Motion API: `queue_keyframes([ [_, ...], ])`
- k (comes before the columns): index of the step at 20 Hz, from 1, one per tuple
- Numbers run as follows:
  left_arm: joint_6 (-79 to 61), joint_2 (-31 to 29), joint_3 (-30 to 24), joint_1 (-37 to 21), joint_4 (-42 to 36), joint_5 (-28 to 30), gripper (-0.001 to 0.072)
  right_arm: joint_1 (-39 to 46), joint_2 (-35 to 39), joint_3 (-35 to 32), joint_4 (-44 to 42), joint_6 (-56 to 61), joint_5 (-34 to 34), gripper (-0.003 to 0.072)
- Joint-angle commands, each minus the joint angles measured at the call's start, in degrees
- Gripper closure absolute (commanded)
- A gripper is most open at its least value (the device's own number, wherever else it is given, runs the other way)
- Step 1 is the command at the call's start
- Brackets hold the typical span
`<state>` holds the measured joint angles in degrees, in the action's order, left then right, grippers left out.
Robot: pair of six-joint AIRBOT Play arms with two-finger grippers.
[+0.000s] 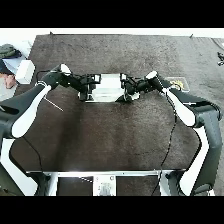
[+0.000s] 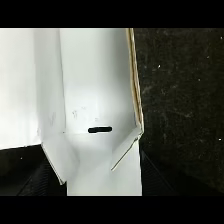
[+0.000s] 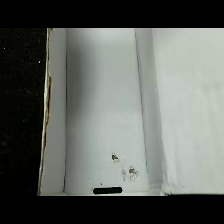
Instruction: Fold the box and place the chain.
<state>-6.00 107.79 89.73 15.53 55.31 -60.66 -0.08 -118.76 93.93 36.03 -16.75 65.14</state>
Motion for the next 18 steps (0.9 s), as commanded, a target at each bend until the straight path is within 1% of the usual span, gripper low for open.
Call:
queue_keyframes([
  [1, 1.2, 0.7, 0.0, 0.5, -0.5, 0.0, 0.0101, 0.0, 0.0, 0.0, 0.0, 0.0, 0.0, 0.0521],
  [4, 1.6, 0.7, 0.0, 1.1, -0.4, 1.7, 0.0102, 0.0, 0.0, 0.0, 0.0, 0.0, 0.0, 0.0521],
  [7, 4.1, 0.7, 0.0, 1.1, 0.1, 1.6, 0.0131, 0.0, 0.0, 0.0, 0.0, 0.0, 0.0, 0.0521],
  [8, 4.3, 0.7, 0.0, 1.1, 0.3, 1.5, 0.0215, 0.0, 0.0, 0.0, 0.0, 0.0, 0.0, 0.0521],
  [9, 4.2, 0.7, 0.0, 1.1, 0.3, 1.6, 0.0325, 0.0, 0.0, 0.0, 0.0, 0.0, 0.0, 0.0521],
  [10, 4.2, 0.7, 0.0, 1.1, 0.3, 1.7, 0.0363, 0.0, 0.0, 0.0, 0.0, 0.0, 0.0, 0.0521],
  [12, 4.2, 0.7, 0.0, 1.1, -0.1, 1.1, 0.0366, 0.0, 0.0, 0.0, 0.0, 0.0, 0.0, 0.0521],
  [13, 4.2, 0.7, 0.0, 1.1, -0.3, 1.0, 0.0529, 0.0, 0.0, 0.0, 0.0, 0.0, 0.0, 0.0521],
  [14, 4.2, 0.7, 0.0, 1.1, -0.7, 1.0, 0.0658, 0.0, 0.0, 0.0, 0.0, 0.0, 0.0, 0.0521],
  [18, 4.0, 0.9, 0.0, 1.1, -4.8, 1.0, 0.0658, 0.0, 0.0, 0.0, 0.0, 0.0, 0.0, 0.0521],
])
